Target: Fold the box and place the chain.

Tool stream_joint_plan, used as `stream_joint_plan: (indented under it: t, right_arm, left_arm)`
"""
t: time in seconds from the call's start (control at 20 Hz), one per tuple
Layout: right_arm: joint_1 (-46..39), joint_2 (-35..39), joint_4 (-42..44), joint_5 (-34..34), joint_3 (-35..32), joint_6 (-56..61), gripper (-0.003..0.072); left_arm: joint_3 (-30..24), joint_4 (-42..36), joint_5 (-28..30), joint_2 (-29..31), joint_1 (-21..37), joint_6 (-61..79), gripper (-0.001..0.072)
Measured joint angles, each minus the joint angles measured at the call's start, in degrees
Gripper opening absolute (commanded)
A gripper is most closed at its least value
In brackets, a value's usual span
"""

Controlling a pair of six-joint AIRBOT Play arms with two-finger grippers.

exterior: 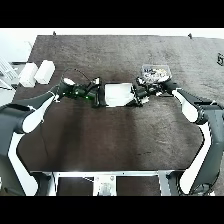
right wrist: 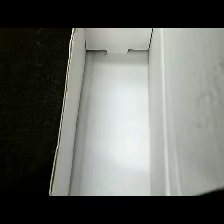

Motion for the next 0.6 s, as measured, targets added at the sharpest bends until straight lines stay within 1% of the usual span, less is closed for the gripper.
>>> stream_joint_plan:
  t: [0.2, 0.6]
  right_arm:
    - [0.0, 0.0, 0.0, 0.0, 0.0, 0.0, 0.0378]
    - [0.0, 0.0, 0.0, 0.0, 0.0, 0.0, 0.0378]
  left_arm:
    - [1.6, 0.4, -0.3, -1.3, 0.0, -0.8, 0.0704]
    - [2.1, 0.3, 1.0, -2.3, -0.3, -0.6, 0.0703]
